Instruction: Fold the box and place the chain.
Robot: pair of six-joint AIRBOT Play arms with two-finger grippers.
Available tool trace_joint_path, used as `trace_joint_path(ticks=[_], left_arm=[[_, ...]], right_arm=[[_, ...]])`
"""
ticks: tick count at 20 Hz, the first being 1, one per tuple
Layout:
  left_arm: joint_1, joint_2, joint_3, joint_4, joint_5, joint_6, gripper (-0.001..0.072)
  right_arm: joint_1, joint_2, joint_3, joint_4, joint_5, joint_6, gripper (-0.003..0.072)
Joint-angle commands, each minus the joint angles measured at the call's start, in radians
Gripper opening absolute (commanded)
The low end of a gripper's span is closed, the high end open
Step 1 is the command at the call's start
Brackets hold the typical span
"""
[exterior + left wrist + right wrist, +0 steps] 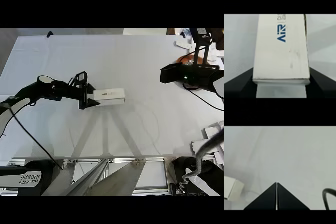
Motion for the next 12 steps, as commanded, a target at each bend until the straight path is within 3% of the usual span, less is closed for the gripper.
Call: trace_joint_path(ticks=[1,8,10,12], left_arm=[[0.001,0.159,0.0,0.002,0.085,-0.21,0.0006],[-0.001,0.556,0.0,0.026,0.48,-0.49,0.0005],[0.001,0.619,0.0,0.125,0.6,-0.646,0.0003],[0.002,0.645,0.0,0.347,0.676,-0.872,0.0002]], right_arm=[[-0.002,0.0,0.001,-0.005,0.0,0.005,0.0015],[-0.002,0.0,0.001,-0.005,-0.001,0.005,0.0015],[-0.002,0.0,0.001,-0.005,-0.001,0.005,0.0015],[-0.002,0.0,0.001,-0.005,-0.001,0.005,0.0015]])
